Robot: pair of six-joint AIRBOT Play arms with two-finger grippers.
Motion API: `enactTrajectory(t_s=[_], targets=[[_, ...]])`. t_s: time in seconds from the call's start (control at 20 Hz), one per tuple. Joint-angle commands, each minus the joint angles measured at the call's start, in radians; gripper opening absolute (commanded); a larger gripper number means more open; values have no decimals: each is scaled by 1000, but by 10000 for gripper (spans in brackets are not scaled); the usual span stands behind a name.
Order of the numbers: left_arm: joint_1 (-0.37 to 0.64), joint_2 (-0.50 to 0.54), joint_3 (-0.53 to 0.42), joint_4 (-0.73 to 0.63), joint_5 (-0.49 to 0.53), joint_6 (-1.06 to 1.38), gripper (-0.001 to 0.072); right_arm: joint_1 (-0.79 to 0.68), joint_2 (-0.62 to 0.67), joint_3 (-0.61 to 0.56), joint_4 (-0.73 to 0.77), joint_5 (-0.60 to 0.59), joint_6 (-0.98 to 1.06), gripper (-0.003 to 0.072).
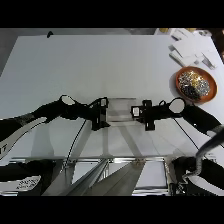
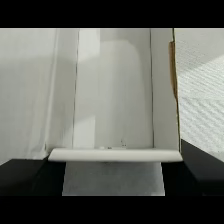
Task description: Fold the box and place the chain.
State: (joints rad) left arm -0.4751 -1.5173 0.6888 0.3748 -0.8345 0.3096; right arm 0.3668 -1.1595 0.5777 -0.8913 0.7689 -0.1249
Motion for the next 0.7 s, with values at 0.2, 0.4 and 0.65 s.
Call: enactTrajectory(t_s=[0.2,0.4,0.65], targets=[[0,0,0,0,0,0,107,1,-37,-1,214,-23,-122,153],[0,0,0,0,0,0,107,1,-37,-32,295,-30,-196,228],[0,0,0,0,0,0,107,1,-35,-48,279,-38,-193,405]])
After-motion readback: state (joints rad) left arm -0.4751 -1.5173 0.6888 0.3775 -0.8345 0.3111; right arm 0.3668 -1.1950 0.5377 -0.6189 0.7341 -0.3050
